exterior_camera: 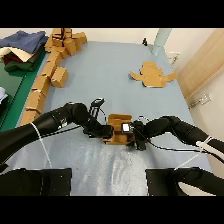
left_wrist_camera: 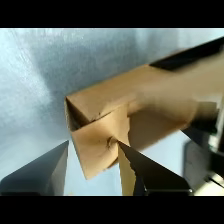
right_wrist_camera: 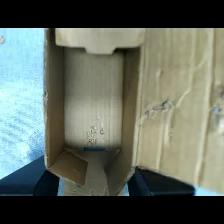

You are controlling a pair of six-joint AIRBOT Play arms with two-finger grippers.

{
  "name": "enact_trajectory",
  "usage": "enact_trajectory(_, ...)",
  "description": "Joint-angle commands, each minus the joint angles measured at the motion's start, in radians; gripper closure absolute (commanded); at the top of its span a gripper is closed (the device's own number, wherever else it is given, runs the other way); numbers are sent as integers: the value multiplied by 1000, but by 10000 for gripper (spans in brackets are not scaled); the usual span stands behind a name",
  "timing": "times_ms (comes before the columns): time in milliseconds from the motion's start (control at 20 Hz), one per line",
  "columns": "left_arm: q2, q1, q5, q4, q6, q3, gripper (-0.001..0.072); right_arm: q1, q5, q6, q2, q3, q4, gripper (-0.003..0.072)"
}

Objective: Fold the box.

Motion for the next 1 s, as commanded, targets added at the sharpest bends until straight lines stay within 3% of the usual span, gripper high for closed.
enact_trajectory(0, 0, -100, 55, 227, -220, 37, 301, 0, 0, 0, 1, 1, 0, 184)
enact_trajectory(150, -14, -138, 13, 335, -349, 57, 302, 0, 0, 0, 1, 1, 0, 184)
enact_trajectory(550, -116, -151, -64, 366, -412, 116, 302, 0, 0, 0, 1, 1, 0, 184)
enact_trajectory(750, -186, -181, -145, 448, -466, 196, 303, 0, 0, 0, 1, 1, 0, 184)
enact_trajectory(950, -216, -188, -172, 444, -517, 243, 303, 0, 0, 0, 1, 1, 0, 184)
